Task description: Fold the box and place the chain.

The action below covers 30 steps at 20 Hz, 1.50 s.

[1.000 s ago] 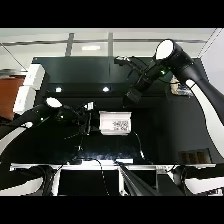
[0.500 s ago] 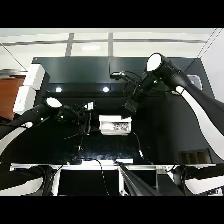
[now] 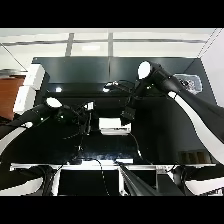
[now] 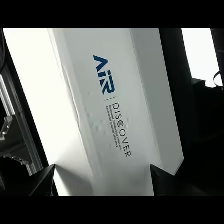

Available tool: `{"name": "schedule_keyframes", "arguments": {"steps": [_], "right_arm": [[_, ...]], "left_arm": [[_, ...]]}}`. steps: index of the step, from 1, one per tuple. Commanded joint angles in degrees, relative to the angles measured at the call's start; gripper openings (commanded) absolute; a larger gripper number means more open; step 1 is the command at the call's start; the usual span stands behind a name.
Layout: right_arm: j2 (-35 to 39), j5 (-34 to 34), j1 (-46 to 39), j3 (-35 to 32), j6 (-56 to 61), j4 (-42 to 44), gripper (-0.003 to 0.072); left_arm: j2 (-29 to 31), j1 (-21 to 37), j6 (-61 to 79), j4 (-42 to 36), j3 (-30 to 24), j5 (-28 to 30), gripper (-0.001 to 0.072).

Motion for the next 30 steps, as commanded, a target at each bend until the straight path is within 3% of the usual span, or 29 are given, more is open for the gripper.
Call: {"name": "schedule_keyframes", "arguments": {"steps": [1,3,7,8,9,11,13,30], "right_arm": [[0.07,-1.49,1.51,-0.09,0.04,-3.28,0.072],[0.17,-1.75,1.46,-0.09,0.04,-3.28,0.0614],[0.48,-1.86,1.49,-0.09,0.07,-3.34,0.0611],[0.52,-1.81,1.49,-0.09,0.07,-3.37,0.0545],[0.52,-1.77,1.49,-0.09,0.09,-3.37,0.0544],[0.55,-1.73,1.49,-0.09,0.22,-3.34,0.0415],[0.59,-1.73,1.49,-0.09,0.2,-3.32,0.0369],[0.59,-2.69,3.19,-0.09,1.4,-6.4,0.0368]], "left_arm": [[-0.04,0.0,0.02,0.02,0.04,0.0,0.0464],[-0.04,0.0,0.02,0.0,0.04,0.0,0.0465],[-0.04,0.0,0.02,0.02,0.04,0.0,0.0464],[-0.04,0.0,0.02,0.02,0.04,0.0,0.0465],[-0.04,0.0,0.02,0.0,0.04,0.0,0.0464],[-0.04,0.0,0.02,0.02,0.04,0.0,0.0465],[-0.04,0.0,0.02,0.0,0.04,0.0,0.0464],[-0.04,0.0,0.02,0.0,0.04,0.0,0.0464]]}}
